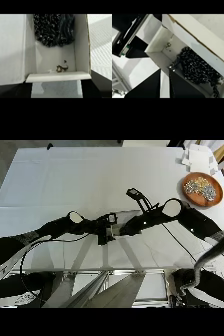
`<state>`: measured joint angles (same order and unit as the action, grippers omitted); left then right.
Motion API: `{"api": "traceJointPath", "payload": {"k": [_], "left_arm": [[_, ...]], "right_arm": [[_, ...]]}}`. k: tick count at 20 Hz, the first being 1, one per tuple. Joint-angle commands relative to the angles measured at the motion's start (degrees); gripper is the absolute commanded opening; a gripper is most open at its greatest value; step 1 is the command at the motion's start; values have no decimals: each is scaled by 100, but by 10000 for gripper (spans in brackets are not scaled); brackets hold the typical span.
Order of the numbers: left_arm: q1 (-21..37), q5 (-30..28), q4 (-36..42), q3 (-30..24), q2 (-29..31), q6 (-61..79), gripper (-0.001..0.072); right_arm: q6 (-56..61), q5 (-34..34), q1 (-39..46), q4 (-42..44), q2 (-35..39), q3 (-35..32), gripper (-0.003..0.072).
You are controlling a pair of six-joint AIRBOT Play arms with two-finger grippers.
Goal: Fold the box and place the chain.
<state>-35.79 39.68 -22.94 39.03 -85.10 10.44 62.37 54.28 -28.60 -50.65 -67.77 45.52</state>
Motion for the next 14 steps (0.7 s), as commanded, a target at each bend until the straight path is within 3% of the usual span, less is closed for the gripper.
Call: {"api": "traceJointPath", "payload": {"k": [1,2,4,9,14], "left_arm": [[-2,-2,0,-2,4,0,251],[-2,-2,0,-2,4,0,251],[-2,-2,0,-2,4,2,251],[-2,-2,0,-2,4,0,251],[-2,-2,0,-2,4,0,251]], "right_arm": [[57,-127,-72,-127,-164,-7,126],[57,-125,-72,-151,-164,-7,139],[103,-24,-72,-151,-98,-4,237],[643,529,251,-1080,1001,146,240],[1078,588,1810,-1779,1805,225,258]]}}
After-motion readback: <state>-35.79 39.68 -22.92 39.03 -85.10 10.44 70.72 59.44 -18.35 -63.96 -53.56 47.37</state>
